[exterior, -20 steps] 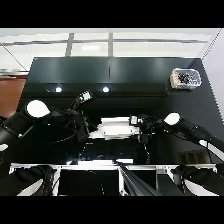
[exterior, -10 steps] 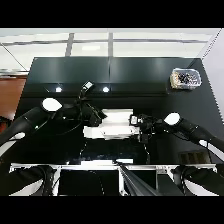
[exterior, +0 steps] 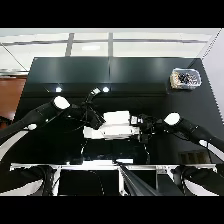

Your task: Fold the box and place the chain.

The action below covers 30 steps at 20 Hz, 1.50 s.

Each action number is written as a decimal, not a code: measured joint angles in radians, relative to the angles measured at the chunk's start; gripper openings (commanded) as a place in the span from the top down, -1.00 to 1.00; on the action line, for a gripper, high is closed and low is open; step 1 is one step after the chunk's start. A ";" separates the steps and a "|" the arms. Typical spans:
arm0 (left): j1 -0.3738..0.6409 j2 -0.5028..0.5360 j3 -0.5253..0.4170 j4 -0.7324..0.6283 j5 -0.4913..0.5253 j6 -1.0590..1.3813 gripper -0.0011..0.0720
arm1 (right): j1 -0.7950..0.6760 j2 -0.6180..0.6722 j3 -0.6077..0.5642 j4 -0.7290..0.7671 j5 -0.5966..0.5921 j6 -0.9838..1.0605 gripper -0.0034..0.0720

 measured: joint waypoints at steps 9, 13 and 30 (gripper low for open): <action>0.097 0.124 0.093 0.198 -0.214 -0.117 0.89 | 0.000 0.000 0.000 0.003 -0.001 0.003 0.54; 0.130 0.214 0.014 0.237 -0.246 -0.042 -0.97 | 0.000 0.000 0.000 0.003 -0.001 0.003 0.54; -0.037 0.182 -0.136 0.183 0.011 0.513 0.03 | 0.000 0.000 0.000 0.003 -0.001 0.002 0.54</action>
